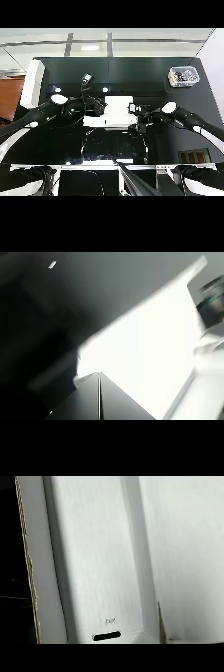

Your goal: Fold the box and place the chain.

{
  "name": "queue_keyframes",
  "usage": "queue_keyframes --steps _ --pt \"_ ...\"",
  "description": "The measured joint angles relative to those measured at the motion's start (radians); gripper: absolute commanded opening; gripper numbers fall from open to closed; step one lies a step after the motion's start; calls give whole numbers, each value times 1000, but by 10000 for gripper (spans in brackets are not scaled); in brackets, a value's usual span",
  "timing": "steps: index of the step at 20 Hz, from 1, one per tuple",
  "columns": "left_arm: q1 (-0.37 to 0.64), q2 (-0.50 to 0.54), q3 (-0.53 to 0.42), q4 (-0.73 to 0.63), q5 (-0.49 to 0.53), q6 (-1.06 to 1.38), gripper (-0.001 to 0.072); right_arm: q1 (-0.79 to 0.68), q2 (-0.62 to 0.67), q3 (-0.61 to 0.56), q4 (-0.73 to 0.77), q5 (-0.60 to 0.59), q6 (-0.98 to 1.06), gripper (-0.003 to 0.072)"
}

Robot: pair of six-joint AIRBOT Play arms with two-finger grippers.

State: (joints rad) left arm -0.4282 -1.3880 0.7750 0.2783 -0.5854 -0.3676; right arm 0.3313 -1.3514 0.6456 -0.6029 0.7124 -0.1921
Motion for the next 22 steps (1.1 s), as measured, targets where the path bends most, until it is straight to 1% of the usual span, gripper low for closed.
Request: queue_keyframes --steps 2,5,9,12,16,19,22 --pt "0 -44 16 40 -40 -21 24 0 0 0 0 0 0 167" --pt "-2 -93 37 61 -75 -41 23 0 0 0 0 0 0 167" --pt "-3 -103 78 104 -92 -55 23 0 0 0 0 0 0 167" --pt "4 -43 108 198 -107 -97 23 0 0 0 0 0 0 167" --pt "28 100 108 336 -126 -172 23 0 0 0 0 0 0 167" --pt "34 196 56 382 -152 -175 24 0 0 0 0 0 0 167" --pt "40 242 -19 405 -210 -96 28 0 0 0 0 0 0 167"
